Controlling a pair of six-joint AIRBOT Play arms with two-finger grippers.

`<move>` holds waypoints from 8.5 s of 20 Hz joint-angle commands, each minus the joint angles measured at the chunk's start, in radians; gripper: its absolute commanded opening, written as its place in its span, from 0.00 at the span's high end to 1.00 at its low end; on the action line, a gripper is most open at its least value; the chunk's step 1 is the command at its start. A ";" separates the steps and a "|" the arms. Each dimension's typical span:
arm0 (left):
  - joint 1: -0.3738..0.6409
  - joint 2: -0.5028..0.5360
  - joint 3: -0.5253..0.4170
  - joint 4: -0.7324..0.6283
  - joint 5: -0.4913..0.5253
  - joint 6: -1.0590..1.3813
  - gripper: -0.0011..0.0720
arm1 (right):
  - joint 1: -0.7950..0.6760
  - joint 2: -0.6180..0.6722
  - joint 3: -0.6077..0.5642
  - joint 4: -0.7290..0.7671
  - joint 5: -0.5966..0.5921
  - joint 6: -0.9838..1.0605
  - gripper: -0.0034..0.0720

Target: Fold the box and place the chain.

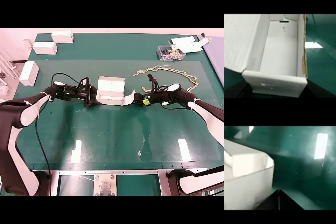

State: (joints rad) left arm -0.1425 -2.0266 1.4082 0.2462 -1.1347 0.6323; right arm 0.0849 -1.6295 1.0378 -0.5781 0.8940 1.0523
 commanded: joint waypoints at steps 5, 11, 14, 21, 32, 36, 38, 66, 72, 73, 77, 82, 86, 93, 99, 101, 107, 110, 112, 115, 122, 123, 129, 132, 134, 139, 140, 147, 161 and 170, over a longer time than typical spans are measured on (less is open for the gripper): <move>0.000 0.000 0.000 0.000 0.000 0.000 0.33 | 0.020 0.084 0.006 0.063 -0.031 -0.018 0.95; 0.000 0.000 0.000 0.000 -0.002 0.000 0.32 | 0.019 0.083 0.007 0.126 -0.030 -0.077 0.82; 0.000 0.000 0.000 0.000 -0.003 0.000 0.32 | 0.021 0.079 0.006 0.130 -0.031 -0.097 0.76; 0.000 0.000 0.000 0.000 -0.003 0.000 0.32 | 0.025 0.055 0.006 0.122 -0.030 -0.108 0.62; 0.000 0.000 0.000 0.000 -0.010 0.000 0.33 | 0.042 0.027 0.018 0.220 0.007 -0.146 0.55; 0.000 0.000 0.000 0.000 -0.010 0.000 0.33 | 0.044 0.026 0.039 0.222 0.012 -0.145 0.45; 0.000 0.000 0.000 0.000 -0.011 0.000 0.32 | 0.050 0.026 0.067 0.211 0.013 -0.145 0.45; 0.000 0.000 0.000 0.000 -0.029 0.000 0.32 | 0.189 -0.012 0.240 -0.300 0.016 0.291 0.44; 0.000 0.000 0.000 0.000 -0.029 0.000 0.32 | 0.224 -0.053 0.323 -0.452 0.085 0.480 0.44; 0.000 0.000 0.000 0.000 -0.029 0.000 0.33 | 0.234 -0.059 0.337 -0.479 0.089 0.506 0.44; 0.000 0.000 0.000 0.000 -0.029 0.000 0.32 | 0.264 -0.078 0.378 -0.592 0.122 0.611 0.44; 0.000 0.000 0.000 0.000 -0.029 0.000 0.32 | 0.268 -0.091 0.422 -0.602 0.128 0.632 0.47; 0.000 0.000 0.000 0.000 -0.029 0.000 0.33 | 0.280 -0.127 0.479 -0.681 0.204 0.703 0.47; 0.000 0.000 0.000 0.000 -0.029 0.000 0.33 | 0.312 -0.172 0.531 -0.752 0.242 0.774 0.47; 0.000 0.000 0.000 0.000 -0.029 0.000 0.32 | 0.323 -0.204 0.591 -0.801 0.313 0.812 0.54; 0.000 0.000 0.000 0.000 -0.029 0.000 0.33 | 0.334 -0.211 0.602 -0.827 0.333 0.823 0.54; 0.000 0.000 0.000 0.000 -0.029 0.000 0.33 | 0.351 -0.211 0.603 -0.841 0.367 0.858 0.56; 0.000 0.000 0.000 0.000 -0.029 0.000 0.33 | 0.356 -0.211 0.603 -0.845 0.378 0.902 0.56; 0.000 0.000 0.000 0.000 -0.029 0.000 0.32 | 0.362 -0.211 0.603 -0.856 0.370 0.933 0.58; 0.000 0.000 0.000 0.000 -0.029 0.000 0.32 | 0.369 -0.212 0.603 -0.865 0.348 1.010 0.63; 0.000 0.000 0.000 0.000 -0.029 0.000 0.32 | 0.394 -0.230 0.603 -0.892 0.333 1.050 0.87; 0.000 0.000 0.000 0.000 -0.029 0.000 0.32 | 0.399 -0.230 0.603 -0.897 0.333 1.050 0.92; 0.000 0.000 0.000 0.000 -0.029 0.000 0.32 | 0.412 -0.230 0.605 -0.911 0.318 1.065 0.90; 0.000 0.000 0.000 0.000 -0.029 0.000 0.32 | 0.410 -0.223 0.606 -0.912 0.319 1.069 0.35; 0.000 0.000 0.000 0.000 -0.029 0.000 0.32 | 0.404 -0.215 0.607 -0.920 0.319 1.069 0.35; 0.000 0.000 0.000 0.000 -0.029 0.000 0.33 | 0.372 -0.183 0.627 -0.933 0.320 1.063 0.34; 0.000 0.000 0.000 0.000 -0.029 0.000 0.32 | 0.364 -0.173 0.636 -0.944 0.322 1.060 0.34; 0.000 0.000 0.000 0.000 -0.029 0.000 0.32 | 0.308 -0.017 0.653 -1.118 0.288 0.841 0.34; 0.000 0.000 0.000 0.000 -0.029 0.000 0.33 | -0.200 0.000 0.350 -0.372 0.087 -0.579 0.24; 0.000 0.000 0.000 0.000 -0.028 0.000 0.33 | -0.312 -0.188 0.489 -0.429 0.192 -0.916 0.24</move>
State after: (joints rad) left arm -0.1432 -2.0274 1.4078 0.2459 -1.1633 0.6327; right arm -0.2073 -1.7714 1.4857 -1.0084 1.0641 0.2710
